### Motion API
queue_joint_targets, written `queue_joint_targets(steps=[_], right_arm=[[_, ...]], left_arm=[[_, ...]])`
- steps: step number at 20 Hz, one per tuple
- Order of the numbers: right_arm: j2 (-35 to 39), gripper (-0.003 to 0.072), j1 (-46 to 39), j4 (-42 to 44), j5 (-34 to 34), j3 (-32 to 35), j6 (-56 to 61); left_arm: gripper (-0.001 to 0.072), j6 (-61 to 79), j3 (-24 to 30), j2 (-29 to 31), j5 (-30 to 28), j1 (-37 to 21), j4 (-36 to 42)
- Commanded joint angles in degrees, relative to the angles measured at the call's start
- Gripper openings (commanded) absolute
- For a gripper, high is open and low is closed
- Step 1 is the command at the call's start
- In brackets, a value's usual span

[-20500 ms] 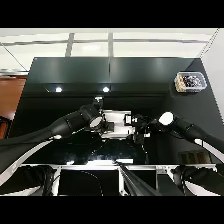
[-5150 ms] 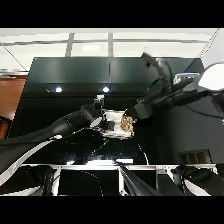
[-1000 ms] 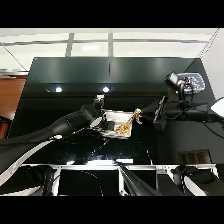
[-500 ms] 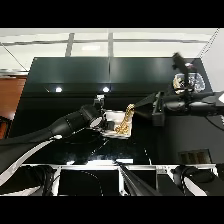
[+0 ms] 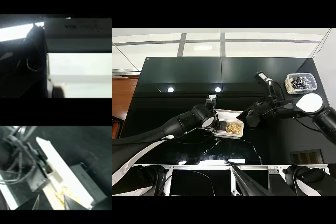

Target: Fold the box and place the chain.

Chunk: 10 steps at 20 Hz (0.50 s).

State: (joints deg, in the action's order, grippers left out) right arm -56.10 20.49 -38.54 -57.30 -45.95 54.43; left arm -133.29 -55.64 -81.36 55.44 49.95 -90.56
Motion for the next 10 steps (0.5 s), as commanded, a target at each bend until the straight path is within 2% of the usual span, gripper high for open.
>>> queue_joint_targets(steps=[1, 3, 5, 10], right_arm=[[2.0, 0.0375, -6.5, -3.6, -6.7, -2.0, 1.6], [5.2, 0.0375, -12.8, -3.6, -9.5, -2.1, 1.6], [7.4, 0.0376, -17.3, -3.5, -11.5, -2.1, 1.6], [8.1, 0.0375, -19.3, -3.5, -17.9, -2.1, 2.0]], left_arm=[[0.0028, 0.0, 0.0, 0.0, 0.0, 0.0, 0.0], [0.0028, 0.0, 0.0, 0.0, 0.0, 0.0, 0.0], [0.0028, 0.0, 0.0, -0.1, -2.4, 0.0, 0.0], [0.0041, -1.0, -1.0, 0.1, -1.7, -0.4, 4.3]])
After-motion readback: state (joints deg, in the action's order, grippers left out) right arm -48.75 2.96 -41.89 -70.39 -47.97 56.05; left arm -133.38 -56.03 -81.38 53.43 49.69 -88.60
